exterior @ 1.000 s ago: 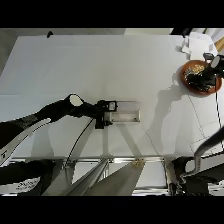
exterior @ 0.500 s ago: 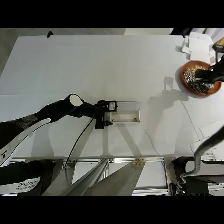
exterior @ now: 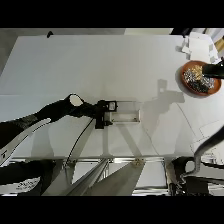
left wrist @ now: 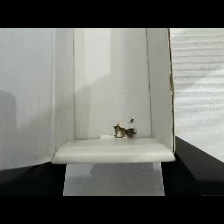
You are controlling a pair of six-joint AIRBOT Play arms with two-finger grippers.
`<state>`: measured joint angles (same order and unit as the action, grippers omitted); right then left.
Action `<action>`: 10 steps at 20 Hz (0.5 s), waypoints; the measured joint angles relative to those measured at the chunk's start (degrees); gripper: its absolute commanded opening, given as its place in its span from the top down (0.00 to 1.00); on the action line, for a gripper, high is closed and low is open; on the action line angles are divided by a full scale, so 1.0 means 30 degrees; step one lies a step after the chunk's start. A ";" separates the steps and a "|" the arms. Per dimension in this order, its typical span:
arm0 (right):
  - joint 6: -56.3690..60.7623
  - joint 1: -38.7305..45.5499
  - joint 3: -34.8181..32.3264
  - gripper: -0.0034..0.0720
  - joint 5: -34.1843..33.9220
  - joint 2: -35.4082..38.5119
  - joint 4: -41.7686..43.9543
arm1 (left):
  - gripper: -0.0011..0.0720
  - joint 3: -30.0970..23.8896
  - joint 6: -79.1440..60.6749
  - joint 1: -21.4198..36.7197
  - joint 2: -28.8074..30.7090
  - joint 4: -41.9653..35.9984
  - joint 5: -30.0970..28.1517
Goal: Fold the box and place the chain.
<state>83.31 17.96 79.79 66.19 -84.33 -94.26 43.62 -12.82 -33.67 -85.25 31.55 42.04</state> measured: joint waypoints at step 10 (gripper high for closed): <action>0.1399 0.0000 -0.0007 0.46 -0.2470 -0.3738 0.0146 | 0.97 0.0000 0.0000 0.0000 0.0000 0.0000 0.0000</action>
<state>87.50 17.96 79.77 58.78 -95.55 -93.82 43.62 -12.82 -33.67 -85.25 31.55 42.04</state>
